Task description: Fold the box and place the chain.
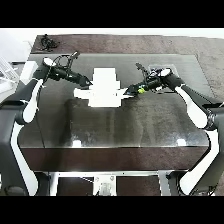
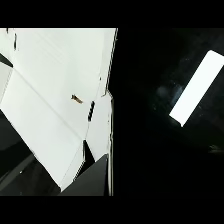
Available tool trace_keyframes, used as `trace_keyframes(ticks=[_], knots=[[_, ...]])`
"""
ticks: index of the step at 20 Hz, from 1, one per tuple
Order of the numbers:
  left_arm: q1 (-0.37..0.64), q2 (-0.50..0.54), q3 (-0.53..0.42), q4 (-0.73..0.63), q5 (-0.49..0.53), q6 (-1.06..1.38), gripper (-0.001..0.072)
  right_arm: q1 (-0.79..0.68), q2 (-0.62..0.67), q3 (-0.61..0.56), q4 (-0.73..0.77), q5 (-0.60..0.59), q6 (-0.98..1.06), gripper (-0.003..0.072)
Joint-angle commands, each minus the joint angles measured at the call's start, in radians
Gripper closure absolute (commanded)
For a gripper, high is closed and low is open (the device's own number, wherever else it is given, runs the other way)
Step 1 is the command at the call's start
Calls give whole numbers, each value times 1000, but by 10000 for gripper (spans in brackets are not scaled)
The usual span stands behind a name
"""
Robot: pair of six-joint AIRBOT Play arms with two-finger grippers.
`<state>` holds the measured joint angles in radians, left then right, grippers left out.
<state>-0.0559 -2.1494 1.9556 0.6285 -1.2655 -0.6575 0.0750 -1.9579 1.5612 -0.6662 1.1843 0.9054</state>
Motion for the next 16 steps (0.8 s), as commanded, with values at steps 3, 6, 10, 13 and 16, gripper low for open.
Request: trace_keyframes(ticks=[3,6,10,13,16], knots=[[-34,-9,6,-40,6,12,120,0,-1,1,0,1,-2,685],[-47,-15,6,-74,28,29,131,-2,-1,1,0,1,-2,684],[-48,-35,6,-89,17,29,133,-3,-1,1,0,1,-12,685],[-48,-39,6,-127,22,41,173,-3,-1,1,0,1,-21,685],[-48,-39,6,-165,44,61,223,-3,-1,1,0,2,-21,685]])
